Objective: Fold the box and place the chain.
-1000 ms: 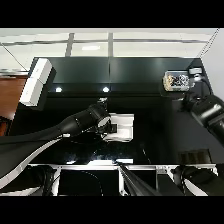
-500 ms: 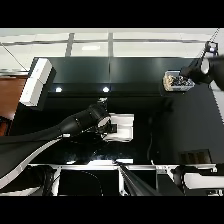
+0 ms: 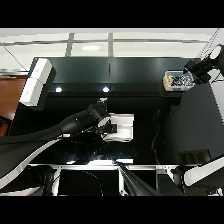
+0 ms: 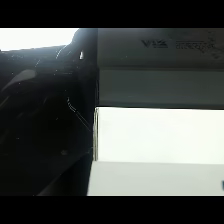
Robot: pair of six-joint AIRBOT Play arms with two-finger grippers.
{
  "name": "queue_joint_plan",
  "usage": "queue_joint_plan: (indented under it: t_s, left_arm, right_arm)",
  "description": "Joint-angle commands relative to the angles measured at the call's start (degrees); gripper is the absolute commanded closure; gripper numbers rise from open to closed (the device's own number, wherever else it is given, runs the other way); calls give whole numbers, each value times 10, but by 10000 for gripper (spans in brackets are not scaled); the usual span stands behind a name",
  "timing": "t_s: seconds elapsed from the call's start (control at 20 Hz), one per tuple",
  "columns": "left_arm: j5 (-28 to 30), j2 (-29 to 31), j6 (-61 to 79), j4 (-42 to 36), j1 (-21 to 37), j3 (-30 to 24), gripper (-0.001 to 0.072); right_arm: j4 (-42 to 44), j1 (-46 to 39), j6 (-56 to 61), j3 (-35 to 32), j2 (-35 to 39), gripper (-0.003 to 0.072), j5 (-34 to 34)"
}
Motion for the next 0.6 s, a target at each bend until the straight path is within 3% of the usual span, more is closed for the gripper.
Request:
queue_joint_plan:
  t_s: [0.0,0.4,0.45,0.5,0.55]
  left_arm:
    - [0,0,0,0,0,0,681]
    - [-1,0,0,0,0,0,681]
    - [-1,0,0,0,0,0,681]
    - [-1,0,0,0,0,0,681]
    - [-1,0,0,0,0,0,681]
  right_arm:
    - [26,-8,18,24,-32,6,-11]
    - [27,-5,42,25,-68,6,-37]
    - [28,-4,41,25,-71,48,-40]
    - [28,-3,40,25,-72,186,-43]
    - [28,-3,39,25,-72,225,-47]
